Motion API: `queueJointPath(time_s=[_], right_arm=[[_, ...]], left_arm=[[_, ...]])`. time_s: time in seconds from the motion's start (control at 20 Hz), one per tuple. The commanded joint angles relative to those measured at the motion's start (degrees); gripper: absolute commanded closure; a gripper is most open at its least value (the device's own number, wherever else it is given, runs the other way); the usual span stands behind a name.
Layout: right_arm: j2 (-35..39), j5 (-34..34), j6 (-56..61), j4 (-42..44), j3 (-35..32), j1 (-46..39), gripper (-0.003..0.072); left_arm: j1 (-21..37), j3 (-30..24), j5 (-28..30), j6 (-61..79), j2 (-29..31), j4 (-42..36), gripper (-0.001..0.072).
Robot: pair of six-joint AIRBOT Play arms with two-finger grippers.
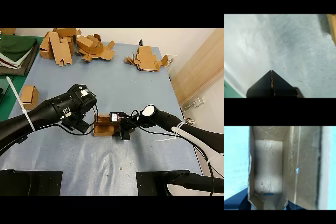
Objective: Fold the box.
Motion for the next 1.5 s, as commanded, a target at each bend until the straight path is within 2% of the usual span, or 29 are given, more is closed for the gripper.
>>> queueJointPath(time_s=[0.0,0.05,0.1,0.3,0.35,0.45,0.5,0.6,0.7,0.8,0.9,0.95,1.0,1.05,1.25,1.45], right_arm=[[0.0,0.0,0.0,0.0,0.0,0.0,0.0198],[0.0,0.0,0.0,0.0,0.0,0.0,0.0199],[0.0,0.0,0.0,0.0,0.0,0.0,0.0198],[0.0,-1.2,0.0,0.0,0.0,0.0,0.0198],[0.0,-1.2,0.0,0.0,0.0,0.0,0.0198],[0.0,-1.5,0.0,0.0,0.0,0.1,0.0198],[0.0,-1.5,0.0,0.0,0.0,0.1,0.0198],[0.0,-1.6,0.0,0.0,0.0,0.1,0.0198],[0.0,-1.8,0.0,0.0,0.0,0.1,0.0198],[0.0,-1.7,0.0,0.0,0.0,0.1,0.0198],[0.0,-1.7,0.0,0.0,0.0,0.4,0.0198],[0.0,-1.8,0.0,0.0,0.0,0.4,0.0198],[0.0,-1.7,0.0,0.0,0.0,0.4,0.0198],[0.0,-1.7,0.0,0.0,0.0,0.4,0.0198],[0.0,-1.7,0.0,0.0,0.0,0.4,0.0198],[0.0,-1.7,0.0,0.0,0.0,0.4,0.0198]], left_arm=[[6.2,-6.1,22.0,38.8,0.3,-16.9,0.0703],[10.6,-7.5,25.0,43.8,-0.4,-24.3,0.0702],[16.5,-8.6,24.8,51.0,-1.4,-32.6,0.0702],[40.5,-9.7,16.5,83.9,-4.8,-64.2,0.0702],[44.0,-9.7,15.3,91.0,-5.1,-68.1,0.0703],[45.0,-9.8,23.0,98.0,-4.7,-67.4,0.0704],[44.2,-10.3,24.2,102.8,-4.5,-67.1,0.0704],[40.6,-12.3,21.9,110.0,-4.3,-67.6,0.0704],[37.5,-17.7,21.7,116.5,-3.5,-67.6,0.0704],[36.7,-24.7,27.5,124.0,-1.3,-68.2,0.0702],[36.5,-28.0,30.5,125.1,0.2,-68.7,0.07],[35.9,-28.0,29.9,125.1,0.2,-69.7,0.0581],[35.0,-28.0,30.1,125.1,0.2,-70.5,0.02],[34.0,-28.0,31.2,125.0,0.2,-71.5,0.0001],[30.7,-27.9,33.7,123.3,0.2,-72.8,0.0001],[26.7,-27.9,42.1,123.3,0.2,-72.7,0.0001]])
